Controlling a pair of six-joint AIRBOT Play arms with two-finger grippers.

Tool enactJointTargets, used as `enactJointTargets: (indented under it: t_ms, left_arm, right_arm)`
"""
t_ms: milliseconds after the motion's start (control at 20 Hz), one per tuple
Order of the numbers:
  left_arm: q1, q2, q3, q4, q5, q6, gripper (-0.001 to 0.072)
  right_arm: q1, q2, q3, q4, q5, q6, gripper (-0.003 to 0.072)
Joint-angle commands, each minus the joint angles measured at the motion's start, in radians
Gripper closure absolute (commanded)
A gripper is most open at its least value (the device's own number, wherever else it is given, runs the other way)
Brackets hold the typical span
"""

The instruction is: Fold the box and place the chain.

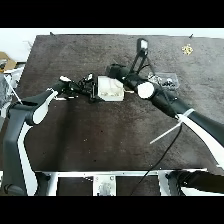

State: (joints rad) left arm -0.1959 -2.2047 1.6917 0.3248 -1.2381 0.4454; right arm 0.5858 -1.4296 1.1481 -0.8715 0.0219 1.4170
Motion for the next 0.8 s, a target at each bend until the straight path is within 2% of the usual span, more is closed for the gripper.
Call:
enactJointTargets:
  t_ms: [0,200,300,350,550,750]
  left_arm:
    - [0.000,0.000,0.000,0.000,0.000,0.000,0.0435]
    - [0.000,0.000,0.000,0.000,0.000,0.000,0.0435]
    - [0.000,0.000,0.000,0.000,0.000,0.000,0.0435]
    - [0.000,0.000,0.000,0.000,0.000,0.000,0.0435]
    - [0.000,0.000,0.000,0.000,0.000,0.000,0.0435]
    - [0.000,0.000,0.000,0.000,0.000,0.000,0.0435]
  right_arm:
    - [0.020,-0.082,-0.008,0.004,0.024,0.001,0.0685]
    - [0.013,-0.105,-0.044,0.000,0.024,-0.006,0.0681]
    - [-0.001,-0.093,-0.055,-0.032,0.032,-0.006,0.0377]
    - [-0.019,-0.083,-0.055,-0.052,0.054,-0.006,0.0351]
    - [-0.188,-0.045,-0.070,-0.101,0.171,-0.005,0.0351]
    - [-0.410,-0.045,-0.152,-0.094,0.193,0.062,0.0349]
